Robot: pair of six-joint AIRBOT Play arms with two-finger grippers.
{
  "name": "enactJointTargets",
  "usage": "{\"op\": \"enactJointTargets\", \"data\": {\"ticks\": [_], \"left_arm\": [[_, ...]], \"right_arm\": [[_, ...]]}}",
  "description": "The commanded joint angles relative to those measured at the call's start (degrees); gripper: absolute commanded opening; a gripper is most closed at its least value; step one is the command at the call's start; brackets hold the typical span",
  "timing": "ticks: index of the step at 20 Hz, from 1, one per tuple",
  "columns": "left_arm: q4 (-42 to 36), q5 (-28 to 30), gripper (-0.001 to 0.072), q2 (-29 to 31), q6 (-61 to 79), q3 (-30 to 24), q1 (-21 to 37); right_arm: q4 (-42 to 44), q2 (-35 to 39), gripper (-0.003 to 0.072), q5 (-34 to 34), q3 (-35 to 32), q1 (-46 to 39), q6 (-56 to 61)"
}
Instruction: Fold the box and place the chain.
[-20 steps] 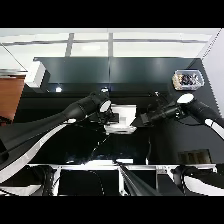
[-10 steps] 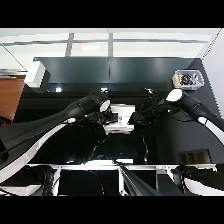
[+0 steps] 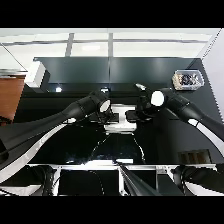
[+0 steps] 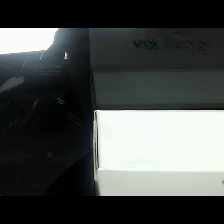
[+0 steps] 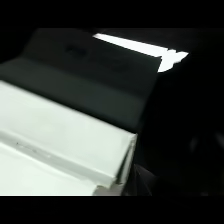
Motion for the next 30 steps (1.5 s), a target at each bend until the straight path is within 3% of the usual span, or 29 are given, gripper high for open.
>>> {"op": "enactJointTargets", "data": {"ticks": [1,13,14,15,16,17,18,19,23,24,25,28,29,30], "left_arm": [[0.24,-0.07,0.0026,0.02,-0.02,0.00,0.00],[0.22,-0.24,0.0026,0.02,-0.02,0.00,0.00],[0.22,-0.22,0.0026,0.02,-0.02,0.00,0.00],[0.22,-0.22,0.0026,0.02,-0.02,0.00,0.00],[0.22,-0.22,0.0026,0.02,-0.02,0.00,0.00],[0.22,-0.22,0.0026,0.02,-0.02,0.00,0.00],[0.22,-0.20,0.0026,0.02,-0.02,0.00,0.00],[0.22,-0.20,0.0026,0.02,-0.02,0.00,0.00],[-0.02,-0.20,0.0026,0.02,-0.02,0.00,0.00],[-0.02,-0.20,0.0026,0.02,-0.02,0.00,0.00],[-0.02,-0.24,0.0026,0.02,-0.02,0.00,0.00],[-0.02,-0.24,0.0026,0.02,-0.02,0.00,0.00],[-0.02,-0.24,0.0026,0.02,-0.02,0.00,0.00],[-0.02,-0.24,0.0026,0.02,-0.02,0.00,0.00]], "right_arm": [[-10.75,-0.17,0.0412,1.25,1.51,3.30,12.90],[-9.33,-4.35,0.0394,2.86,1.57,5.22,18.67],[-9.64,-4.35,0.0315,3.02,1.57,5.22,18.86],[-10.10,-4.35,0.0308,3.30,1.57,5.22,19.45],[-10.08,-4.35,0.0205,3.39,1.57,5.22,19.52],[-10.05,-4.35,0.0136,3.65,1.57,5.25,19.71],[-10.05,-4.35,0.0114,3.72,1.57,5.25,19.93],[-10.03,-4.35,0.0013,3.80,1.57,5.25,19.98],[-10.08,-4.35,0.0016,3.72,1.57,5.35,19.91],[-10.03,-4.33,0.0076,3.67,1.57,5.35,19.89],[-10.03,-4.35,0.0276,3.43,1.57,5.35,19.89],[-10.08,-4.35,0.0236,3.21,1.57,5.46,19.69],[-10.05,-4.35,0.0169,3.21,1.57,5.46,19.69],[-10.05,-4.35,0.0055,3.21,1.57,5.46,19.69]]}}
